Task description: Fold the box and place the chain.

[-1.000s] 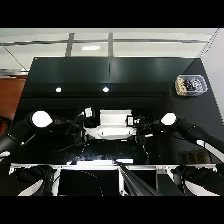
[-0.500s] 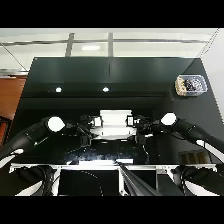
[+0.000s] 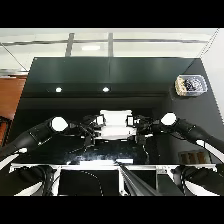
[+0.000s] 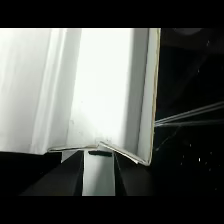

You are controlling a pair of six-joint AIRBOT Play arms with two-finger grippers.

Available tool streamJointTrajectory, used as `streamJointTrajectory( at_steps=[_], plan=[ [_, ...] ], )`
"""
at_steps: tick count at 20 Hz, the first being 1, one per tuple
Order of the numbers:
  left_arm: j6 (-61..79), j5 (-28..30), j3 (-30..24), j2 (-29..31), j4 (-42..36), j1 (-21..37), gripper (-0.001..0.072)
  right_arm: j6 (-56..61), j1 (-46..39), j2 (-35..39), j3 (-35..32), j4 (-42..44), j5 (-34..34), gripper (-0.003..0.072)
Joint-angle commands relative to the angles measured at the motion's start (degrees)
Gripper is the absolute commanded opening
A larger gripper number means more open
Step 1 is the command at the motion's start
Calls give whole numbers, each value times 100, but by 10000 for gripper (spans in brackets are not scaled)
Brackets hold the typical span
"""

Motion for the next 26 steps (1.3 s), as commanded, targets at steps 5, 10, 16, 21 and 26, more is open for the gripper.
streamJointTrajectory(
  at_steps=[5, 10, 16, 21, 26],
  plan=[
    [365, 199, 2, -225, -931, -282, 221, 4, 2, -4, -2, 2, 0, 433],
    [295, 55, 2, -223, -887, -299, 229, 4, 2, -4, 0, 2, 0, 433],
    [295, 190, 2, -223, -879, -297, 382, 4, 2, -4, -2, 2, 0, 433],
    [295, 190, 4, -216, -831, -297, 327, 4, 2, -4, -2, 2, 0, 433],
    [-1252, 122, 2, 452, 22, 210, 28, 4, 2, -4, 0, 2, 0, 433]
  ],
)
